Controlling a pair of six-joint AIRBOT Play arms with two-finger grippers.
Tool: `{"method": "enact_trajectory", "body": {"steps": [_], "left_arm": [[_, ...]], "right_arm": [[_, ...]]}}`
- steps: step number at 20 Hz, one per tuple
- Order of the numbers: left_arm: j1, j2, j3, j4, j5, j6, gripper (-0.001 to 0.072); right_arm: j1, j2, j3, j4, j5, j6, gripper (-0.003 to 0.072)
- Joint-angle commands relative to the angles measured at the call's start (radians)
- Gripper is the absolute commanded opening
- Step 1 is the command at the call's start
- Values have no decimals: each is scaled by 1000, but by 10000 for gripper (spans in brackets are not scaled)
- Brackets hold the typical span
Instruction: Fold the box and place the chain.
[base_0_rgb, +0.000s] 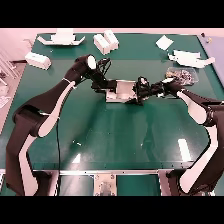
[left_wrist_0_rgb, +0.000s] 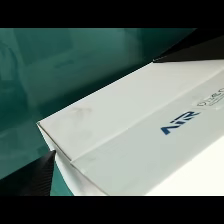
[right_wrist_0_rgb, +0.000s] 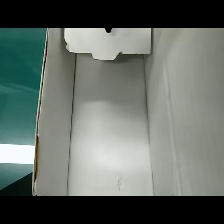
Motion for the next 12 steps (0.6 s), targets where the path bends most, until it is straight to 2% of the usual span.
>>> {"method": "enact_trajectory", "body": {"steps": [1,5,12], "left_arm": [[0,-3,-2,73,-8,-80,618],[0,-5,-2,133,-4,-169,619],[-7,-3,-1,100,68,-207,618]], "right_arm": [[1,0,0,3,-3,3,555],[1,0,0,3,-3,3,555],[1,0,0,3,-3,3,556]]}}
